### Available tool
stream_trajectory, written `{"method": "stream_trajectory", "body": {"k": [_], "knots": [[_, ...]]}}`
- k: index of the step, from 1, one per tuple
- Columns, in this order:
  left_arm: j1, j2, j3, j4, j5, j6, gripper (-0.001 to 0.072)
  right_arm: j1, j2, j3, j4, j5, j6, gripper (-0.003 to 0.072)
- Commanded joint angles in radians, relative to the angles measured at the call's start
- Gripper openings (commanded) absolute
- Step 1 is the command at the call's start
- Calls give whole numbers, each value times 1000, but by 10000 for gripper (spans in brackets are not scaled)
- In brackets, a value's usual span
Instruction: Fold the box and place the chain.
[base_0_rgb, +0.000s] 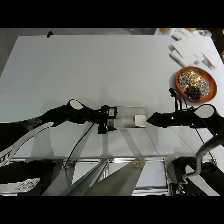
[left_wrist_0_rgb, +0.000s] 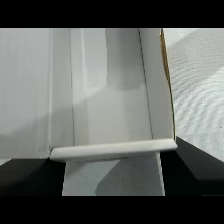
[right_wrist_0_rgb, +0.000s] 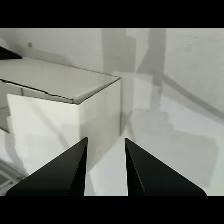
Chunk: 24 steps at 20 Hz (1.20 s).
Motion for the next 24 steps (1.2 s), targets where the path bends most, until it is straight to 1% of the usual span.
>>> {"method": "stream_trajectory", "body": {"k": [1, 5, 7, 10, 11, 13, 14, 15, 18, 19, 24], "knots": [[0, 0, 0, 0, 0, 0, 9, 1, 7, 0, 47, 31, -28, 271], [0, 0, 0, 0, 0, 0, 9, 3, 7, 0, 58, 32, -31, 271], [0, 0, 0, 0, 0, 0, 9, 40, 7, 0, 52, 21, -35, 273], [0, 0, 0, 0, 0, 0, 9, 130, 7, 2, 31, -79, 16, 302], [0, 0, 0, 0, 0, 0, 9, 153, 7, 10, -22, -101, 92, 301], [0, 0, 0, 0, 0, 0, 9, 206, 6, 44, -192, -112, 278, 306], [0, 0, 0, 0, 0, 0, 9, 234, 2, 68, -256, -106, 333, 349], [0, 0, 0, 0, 0, 0, 9, 259, -5, 88, -284, -105, 369, 349], [0, 0, 0, 0, 0, 0, 9, 329, -43, 137, -289, -107, 404, 347], [0, 0, 0, 0, 0, 0, 9, 346, -60, 149, -304, -104, 446, 347], [0, 0, 0, 0, 0, 0, 9, 434, -132, 208, -435, -90, 631, 347]]}}
